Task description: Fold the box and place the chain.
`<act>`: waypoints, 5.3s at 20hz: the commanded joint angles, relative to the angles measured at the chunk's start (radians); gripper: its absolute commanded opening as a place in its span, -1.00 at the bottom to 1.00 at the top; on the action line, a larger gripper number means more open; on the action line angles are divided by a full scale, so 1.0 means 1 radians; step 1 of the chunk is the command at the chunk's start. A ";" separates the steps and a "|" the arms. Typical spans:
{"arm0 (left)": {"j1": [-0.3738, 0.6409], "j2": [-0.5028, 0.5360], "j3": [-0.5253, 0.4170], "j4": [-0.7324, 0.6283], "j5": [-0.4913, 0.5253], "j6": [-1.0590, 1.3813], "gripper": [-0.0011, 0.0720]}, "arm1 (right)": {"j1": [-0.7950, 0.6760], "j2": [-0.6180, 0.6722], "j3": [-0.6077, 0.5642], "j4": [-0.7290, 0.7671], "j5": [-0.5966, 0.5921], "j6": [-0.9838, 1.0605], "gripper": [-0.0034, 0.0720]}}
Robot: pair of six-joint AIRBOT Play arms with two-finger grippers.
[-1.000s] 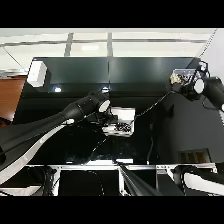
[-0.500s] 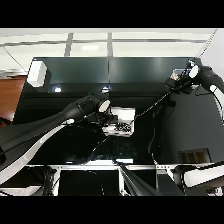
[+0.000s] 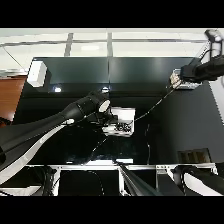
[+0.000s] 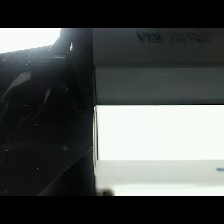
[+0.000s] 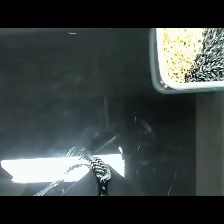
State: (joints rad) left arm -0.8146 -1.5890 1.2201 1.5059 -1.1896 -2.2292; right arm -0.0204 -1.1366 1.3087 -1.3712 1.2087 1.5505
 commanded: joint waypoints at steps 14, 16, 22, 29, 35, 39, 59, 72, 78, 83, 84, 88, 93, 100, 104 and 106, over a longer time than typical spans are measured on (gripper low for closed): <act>0.001 0.000 0.000 0.000 0.002 0.000 -0.90 | 0.231 0.330 -0.001 0.778 -0.172 -0.146 -0.86; 0.001 0.000 0.000 0.000 0.003 0.000 -0.89 | 0.235 0.329 -0.001 0.777 -0.172 -0.143 -0.86; 0.001 0.000 0.000 0.000 0.003 0.000 -0.90 | 0.241 0.329 -0.001 0.798 -0.178 -0.134 -0.86; 0.001 0.000 0.000 0.000 0.003 0.000 -0.90 | 0.241 0.323 -0.003 0.761 -0.090 -0.134 -0.86; 0.001 0.000 0.000 0.000 0.003 0.000 -0.89 | 0.242 0.320 -0.169 0.682 -0.013 -0.095 -0.86; 0.001 0.000 0.000 0.000 0.003 0.000 -0.90 | 0.301 0.317 -0.341 0.679 -0.095 -0.077 -0.86; 0.001 0.000 0.000 0.000 0.002 0.000 -0.90 | 0.384 0.273 -0.122 0.678 -0.051 -0.077 -0.86; 0.001 0.000 0.000 0.000 0.002 0.000 -0.90 | 0.494 0.206 -0.470 0.573 -0.267 -0.017 -0.86; 0.001 0.000 0.000 0.000 0.003 0.000 -0.90 | 0.501 0.174 -0.470 0.496 -0.264 0.028 -0.35; 0.001 0.000 0.000 -0.008 0.003 0.000 -0.90 | 0.359 0.208 -0.444 0.345 -0.108 0.027 -0.36; 0.001 0.000 0.000 -0.008 0.003 0.000 -0.90 | 0.335 0.216 -0.444 0.320 -0.089 0.027 -0.36; 0.001 0.000 0.001 -0.007 0.012 0.000 -0.90 | 0.325 0.218 -0.446 0.296 -0.084 -0.003 -0.37; -0.001 0.002 0.017 -0.021 0.005 -0.135 -0.85 | 0.340 0.218 -0.446 0.291 -0.089 -0.053 -0.37; -0.003 0.190 0.016 0.074 -0.029 -0.018 0.46 | 0.340 0.218 -0.446 0.250 -0.093 -0.058 -0.36; 0.050 0.428 -0.070 0.241 -0.122 0.092 0.46 | 0.340 0.218 -0.446 0.232 -0.145 -0.058 -0.37; 0.200 0.528 -0.202 0.180 -0.082 0.094 0.46 | 0.340 0.217 -0.446 0.232 -0.175 -0.057 -0.37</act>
State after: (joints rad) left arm -0.7326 -1.1995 1.1332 1.6703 -1.2732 -2.1807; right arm 0.3195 -0.9192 0.8623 -1.1301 1.0779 1.4929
